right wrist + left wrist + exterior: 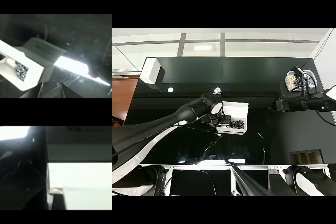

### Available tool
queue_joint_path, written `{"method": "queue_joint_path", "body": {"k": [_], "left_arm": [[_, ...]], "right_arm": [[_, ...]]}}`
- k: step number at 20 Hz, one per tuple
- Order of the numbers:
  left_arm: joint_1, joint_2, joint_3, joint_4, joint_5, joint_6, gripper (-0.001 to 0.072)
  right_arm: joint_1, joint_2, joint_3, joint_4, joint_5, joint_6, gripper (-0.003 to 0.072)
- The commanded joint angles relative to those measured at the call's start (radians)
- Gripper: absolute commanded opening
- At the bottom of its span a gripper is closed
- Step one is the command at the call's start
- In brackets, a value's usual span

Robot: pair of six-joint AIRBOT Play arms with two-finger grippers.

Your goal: Fold the box and place the chain.

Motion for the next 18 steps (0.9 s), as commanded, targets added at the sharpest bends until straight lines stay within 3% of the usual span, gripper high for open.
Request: {"method": "queue_joint_path", "body": {"k": [1, 10, 11, 12, 13, 18], "left_arm": [[-0.001, 0.000, 0.000, 0.003, 0.005, -0.005, 0.0025], [-0.022, 0.068, 0.000, 0.036, -0.012, -0.110, 0.0038], [-0.018, 0.079, 0.000, 0.034, -0.008, -0.110, 0.0197], [-0.015, 0.089, 0.000, 0.033, -0.009, -0.110, 0.0462], [-0.015, 0.098, 0.000, 0.040, -0.020, -0.106, 0.0580], [-0.018, 0.191, -0.013, 0.202, -0.182, 0.027, 0.0579]], "right_arm": [[-0.035, 0.005, 0.001, -0.007, 0.017, -0.024, 0.0273], [-0.035, 0.004, 0.000, -0.008, -0.042, -0.025, 0.0273], [-0.035, 0.004, 0.000, -0.008, -0.042, -0.025, 0.0273], [-0.035, 0.004, 0.000, -0.008, -0.042, -0.025, 0.0273], [-0.035, 0.004, 0.000, -0.008, -0.042, -0.025, 0.0273], [-0.035, 0.004, -0.002, -0.008, -0.030, -0.024, 0.0272]]}}
